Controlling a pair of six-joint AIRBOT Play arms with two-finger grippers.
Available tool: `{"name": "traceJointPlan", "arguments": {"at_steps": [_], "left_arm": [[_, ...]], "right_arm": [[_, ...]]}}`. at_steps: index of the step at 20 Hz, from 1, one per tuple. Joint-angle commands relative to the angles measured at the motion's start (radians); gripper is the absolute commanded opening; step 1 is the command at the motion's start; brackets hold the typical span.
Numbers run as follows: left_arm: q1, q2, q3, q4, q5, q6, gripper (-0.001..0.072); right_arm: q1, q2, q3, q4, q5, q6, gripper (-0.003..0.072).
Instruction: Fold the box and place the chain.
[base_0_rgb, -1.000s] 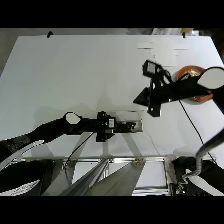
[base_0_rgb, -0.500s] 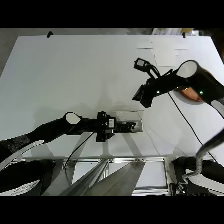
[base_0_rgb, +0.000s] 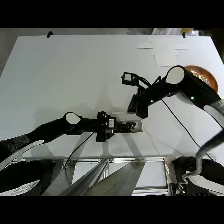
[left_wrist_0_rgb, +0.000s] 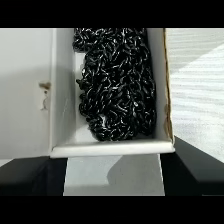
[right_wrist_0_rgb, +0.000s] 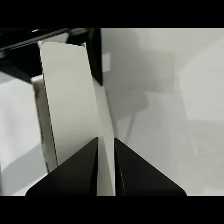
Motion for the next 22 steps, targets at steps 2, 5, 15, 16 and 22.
{"name": "traceJointPlan", "arguments": {"at_steps": [2,5,15,16,22], "left_arm": [[0.000,0.000,0.000,0.000,0.000,0.000,0.0151],[0.000,0.000,0.000,0.000,0.000,0.000,0.0151],[0.000,0.000,0.000,0.000,0.000,0.000,0.0151],[0.000,0.000,0.000,0.000,0.000,0.000,0.0151],[0.000,0.000,0.000,0.000,0.000,0.000,0.0151]], "right_arm": [[0.042,0.073,-0.055,-0.007,0.008,-0.077,0.0139],[0.091,0.081,-0.083,-0.040,-0.036,-0.076,0.0200],[0.164,0.081,-0.101,-0.102,-0.074,-0.072,0.0276],[0.176,0.084,-0.102,-0.102,-0.060,-0.072,0.0268],[0.214,0.103,-0.103,-0.111,-0.065,-0.072,0.0257]]}}
